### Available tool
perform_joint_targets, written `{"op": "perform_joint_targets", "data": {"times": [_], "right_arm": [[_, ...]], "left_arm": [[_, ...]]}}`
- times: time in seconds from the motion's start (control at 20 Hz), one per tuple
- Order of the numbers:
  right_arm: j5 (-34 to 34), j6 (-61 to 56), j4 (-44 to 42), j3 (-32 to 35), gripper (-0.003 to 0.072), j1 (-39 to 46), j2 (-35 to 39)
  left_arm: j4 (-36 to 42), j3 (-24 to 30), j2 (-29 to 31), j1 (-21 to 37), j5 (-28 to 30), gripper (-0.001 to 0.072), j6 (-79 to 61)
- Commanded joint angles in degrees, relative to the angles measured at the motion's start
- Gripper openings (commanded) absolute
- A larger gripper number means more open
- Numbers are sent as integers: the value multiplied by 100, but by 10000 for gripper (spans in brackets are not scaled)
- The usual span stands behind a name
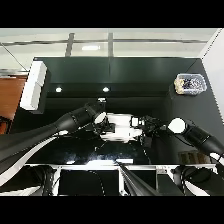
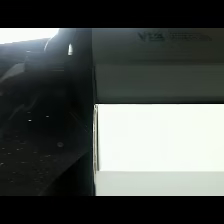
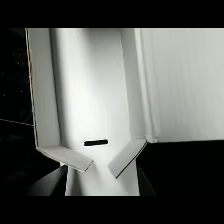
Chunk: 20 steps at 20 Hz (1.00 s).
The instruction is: Fold the box and place the chain.
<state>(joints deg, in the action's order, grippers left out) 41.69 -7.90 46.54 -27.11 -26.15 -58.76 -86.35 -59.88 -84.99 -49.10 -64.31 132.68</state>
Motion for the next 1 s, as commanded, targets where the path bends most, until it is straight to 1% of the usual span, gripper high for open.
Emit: {"op": "perform_joint_targets", "data": {"times": [0.0, 0.2, 0.3, 0.45, 0.6, 0.65, 0.7, 0.75, 0.85, 0.95], "right_arm": [[-35, 254, 0, 0, 484, -7, 4], [-334, 411, -4, 0, 484, -9, 2], [-426, 601, -181, 0, 483, -9, -2], [-422, 1207, -737, 0, 483, -9, -9], [-243, 1211, -710, 0, 474, -7, -9], [-105, 1215, -708, 0, 301, -9, -9], [-2, 1222, -708, 0, 143, -9, -9], [11, 1222, -713, 0, 129, -9, -9], [7, 1222, -785, 0, 129, -9, -17], [2, 1224, -1147, 0, 129, -17, -85]], "left_arm": [[-111, -2, 2, 26, 0, 34, 155], [-103, -39, 2, 26, 90, 35, 153], [-103, -39, 2, 24, 127, 35, 153], [-103, -39, 2, 24, 122, 35, 153], [-103, -37, 2, 24, 101, 35, 151], [-103, -37, 2, 24, 103, 35, 151], [-103, -37, 2, 24, 103, 35, 151], [-103, -37, 2, 24, 103, 35, 151], [-103, -37, 2, 24, 101, 35, 151], [-103, -37, 2, 24, 90, 35, 151]]}}
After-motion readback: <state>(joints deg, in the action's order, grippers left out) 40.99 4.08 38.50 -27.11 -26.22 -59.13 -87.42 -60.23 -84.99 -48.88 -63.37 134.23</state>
